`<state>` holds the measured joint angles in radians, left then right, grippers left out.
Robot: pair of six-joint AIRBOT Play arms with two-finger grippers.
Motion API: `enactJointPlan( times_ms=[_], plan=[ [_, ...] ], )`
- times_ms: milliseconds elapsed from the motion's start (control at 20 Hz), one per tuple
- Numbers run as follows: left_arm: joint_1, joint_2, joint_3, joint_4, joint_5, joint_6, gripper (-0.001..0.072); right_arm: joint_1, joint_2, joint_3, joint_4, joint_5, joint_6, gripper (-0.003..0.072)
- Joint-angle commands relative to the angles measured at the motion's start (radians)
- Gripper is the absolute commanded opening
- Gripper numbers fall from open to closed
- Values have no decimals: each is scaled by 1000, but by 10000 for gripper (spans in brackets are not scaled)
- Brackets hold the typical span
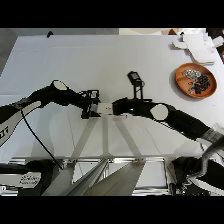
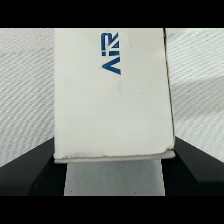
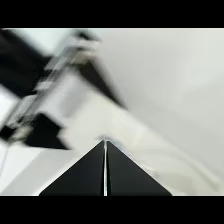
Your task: Fold the box and place the chain.
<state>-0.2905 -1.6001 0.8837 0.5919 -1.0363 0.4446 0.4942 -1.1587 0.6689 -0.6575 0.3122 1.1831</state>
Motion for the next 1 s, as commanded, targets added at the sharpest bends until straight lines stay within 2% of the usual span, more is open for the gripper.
enactJointPlan(
  times_ms=[0,100,250,450,600,750,950],
  plan=[
    [0,0,1,0,0,1,340,-106,30,-88,157,65,-143,4],
    [0,0,1,0,0,0,340,-125,28,-89,172,147,-249,4],
    [0,0,1,0,0,0,340,-129,-2,-100,169,132,-249,4],
    [0,0,1,0,0,1,340,-129,-99,-105,165,174,-249,8],
    [0,0,1,0,0,1,340,-129,-93,-105,165,166,-250,8],
    [0,0,1,0,0,1,340,-129,2,-102,158,158,-250,9],
    [0,0,1,0,0,1,340,-129,254,-95,47,117,-249,10]
  ],
)
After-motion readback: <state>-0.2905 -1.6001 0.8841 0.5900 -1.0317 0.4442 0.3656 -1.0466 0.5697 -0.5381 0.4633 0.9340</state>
